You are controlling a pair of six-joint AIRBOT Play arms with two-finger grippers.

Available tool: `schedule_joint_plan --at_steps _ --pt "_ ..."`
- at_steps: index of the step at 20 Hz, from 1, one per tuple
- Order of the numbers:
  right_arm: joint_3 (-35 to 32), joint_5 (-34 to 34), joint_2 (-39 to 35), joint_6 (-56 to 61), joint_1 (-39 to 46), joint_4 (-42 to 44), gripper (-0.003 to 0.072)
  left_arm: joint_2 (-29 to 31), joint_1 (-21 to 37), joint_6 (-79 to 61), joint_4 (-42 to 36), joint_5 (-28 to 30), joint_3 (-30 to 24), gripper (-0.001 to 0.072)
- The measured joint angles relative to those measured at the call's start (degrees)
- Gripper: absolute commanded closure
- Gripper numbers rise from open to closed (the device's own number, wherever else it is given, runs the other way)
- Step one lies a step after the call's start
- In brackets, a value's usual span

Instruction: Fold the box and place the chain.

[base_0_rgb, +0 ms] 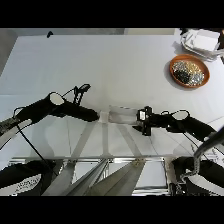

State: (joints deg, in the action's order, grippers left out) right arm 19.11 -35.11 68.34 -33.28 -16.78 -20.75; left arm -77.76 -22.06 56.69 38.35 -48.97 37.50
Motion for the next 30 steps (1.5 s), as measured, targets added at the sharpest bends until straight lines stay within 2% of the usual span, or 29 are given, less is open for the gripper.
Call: schedule_joint_plan --at_steps 3,5,13,16,20,27,30 --pt "0.0 0.0 0.0 0.0 0.0 -0.02 0.0345 1.11 -0.15 -1.05 -1.16 0.26 0.07 0.0688" --pt "0.0 -0.02 0.0 0.0 0.0 -0.02 0.0345 2.29 -0.55 -2.4 -2.73 0.35 0.15 0.0621" --pt "0.0 -0.02 0.0 0.0 0.0 0.0 0.0345 4.09 -3.91 -4.94 -6.62 0.0 2.51 0.0613" --pt "0.0 -0.02 0.0 0.0 0.0 0.0 0.0345 4.2 -4.35 -5.11 -7.08 -0.66 2.95 0.0388" --pt "0.0 0.0 0.0 -0.02 0.0 -0.02 0.0345 4.24 -5.09 -5.27 -7.23 -1.25 3.15 0.029" --pt "0.0 0.0 0.0 0.0 0.0 -0.02 0.0345 4.72 -5.4 -5.09 -5.95 -0.9 3.17 0.0295" --pt "0.0 -0.02 0.0 0.0 0.0 0.0 0.0345 6.27 -3.82 -4.39 -3.93 -3.67 3.19 0.0305"
